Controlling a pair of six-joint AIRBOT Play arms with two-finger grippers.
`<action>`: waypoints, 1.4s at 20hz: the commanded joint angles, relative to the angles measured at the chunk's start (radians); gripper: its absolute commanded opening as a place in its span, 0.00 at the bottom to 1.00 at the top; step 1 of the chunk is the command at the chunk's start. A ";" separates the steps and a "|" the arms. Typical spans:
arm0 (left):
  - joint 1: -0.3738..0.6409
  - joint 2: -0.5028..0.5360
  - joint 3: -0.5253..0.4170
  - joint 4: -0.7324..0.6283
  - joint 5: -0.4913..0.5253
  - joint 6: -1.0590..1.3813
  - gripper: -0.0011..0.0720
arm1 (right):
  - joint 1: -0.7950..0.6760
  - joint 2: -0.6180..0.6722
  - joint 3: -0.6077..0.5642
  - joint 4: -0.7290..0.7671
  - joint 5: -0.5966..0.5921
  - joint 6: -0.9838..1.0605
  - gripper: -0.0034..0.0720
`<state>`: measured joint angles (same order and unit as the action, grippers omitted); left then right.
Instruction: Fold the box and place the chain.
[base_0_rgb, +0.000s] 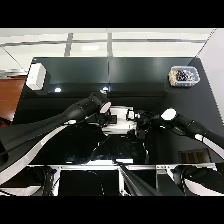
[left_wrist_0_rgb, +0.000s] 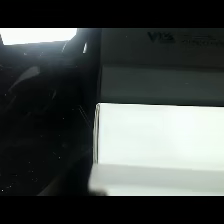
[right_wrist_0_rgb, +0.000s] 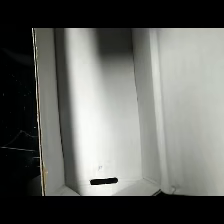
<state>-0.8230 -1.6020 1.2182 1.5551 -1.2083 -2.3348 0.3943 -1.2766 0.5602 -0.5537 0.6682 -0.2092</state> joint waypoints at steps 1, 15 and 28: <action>0.000 -0.002 0.001 0.000 0.000 -0.003 0.05 | 0.001 0.000 0.000 0.000 0.000 0.000 0.61; 0.000 -0.002 0.002 -0.002 0.000 -0.003 0.05 | -0.002 0.082 0.001 -0.058 0.065 0.031 0.98; 0.001 -0.002 0.002 -0.023 0.000 -0.003 0.05 | -0.016 0.163 0.013 -0.301 0.079 0.136 0.98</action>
